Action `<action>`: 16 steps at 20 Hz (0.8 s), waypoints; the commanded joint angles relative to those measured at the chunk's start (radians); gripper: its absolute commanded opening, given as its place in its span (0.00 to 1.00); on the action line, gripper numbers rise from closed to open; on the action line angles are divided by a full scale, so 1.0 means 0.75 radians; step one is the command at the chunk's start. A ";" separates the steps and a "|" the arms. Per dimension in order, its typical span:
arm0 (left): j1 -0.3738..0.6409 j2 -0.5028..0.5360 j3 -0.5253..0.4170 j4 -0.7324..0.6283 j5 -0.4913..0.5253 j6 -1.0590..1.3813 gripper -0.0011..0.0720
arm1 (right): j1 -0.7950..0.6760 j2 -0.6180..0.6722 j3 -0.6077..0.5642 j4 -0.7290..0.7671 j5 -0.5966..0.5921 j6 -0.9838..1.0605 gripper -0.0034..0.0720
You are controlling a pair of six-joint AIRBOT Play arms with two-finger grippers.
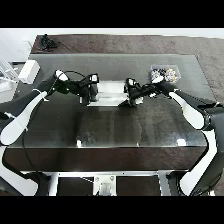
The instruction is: Fold the box and place the chain.
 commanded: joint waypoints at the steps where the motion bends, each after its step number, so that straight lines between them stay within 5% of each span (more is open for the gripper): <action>1: 0.000 -0.011 -0.001 -0.024 -0.015 0.014 0.49 | 0.001 -0.001 0.000 0.001 0.000 0.000 0.82; 16: -0.002 -0.077 -0.001 -0.246 -0.030 0.163 0.49 | 0.001 -0.001 0.000 0.001 0.000 0.000 0.82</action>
